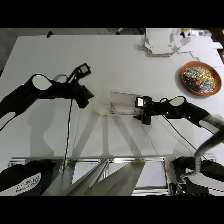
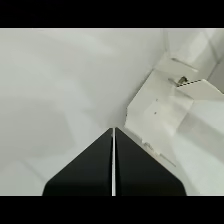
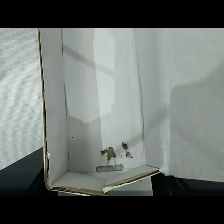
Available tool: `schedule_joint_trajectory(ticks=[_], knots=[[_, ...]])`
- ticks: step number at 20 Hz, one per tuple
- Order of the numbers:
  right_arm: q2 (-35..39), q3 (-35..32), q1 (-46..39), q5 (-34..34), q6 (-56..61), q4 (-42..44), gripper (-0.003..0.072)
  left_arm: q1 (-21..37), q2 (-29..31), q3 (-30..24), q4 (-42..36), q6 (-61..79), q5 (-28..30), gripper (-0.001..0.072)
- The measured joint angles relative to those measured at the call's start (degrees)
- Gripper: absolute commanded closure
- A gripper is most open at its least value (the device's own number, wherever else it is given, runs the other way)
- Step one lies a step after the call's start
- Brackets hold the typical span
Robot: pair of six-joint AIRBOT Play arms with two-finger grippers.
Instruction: Fold the box and place the chain.
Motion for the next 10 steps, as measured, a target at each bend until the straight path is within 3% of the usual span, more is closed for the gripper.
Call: schedule_joint_trajectory(ticks=[5, 10], knots=[[0.0, 0.0, 0.0, 0.0, 0.0, 0.0, 0.0282, 1.7, -5.7, 0.0, 1.7, -20.6, -1.8, 0.0694], [0.0, 0.0, 0.0, 0.0, 0.0, 0.0, 0.0282, -1.3, -11.4, 0.0, -1.3, -25.8, -2.4, 0.0693]])
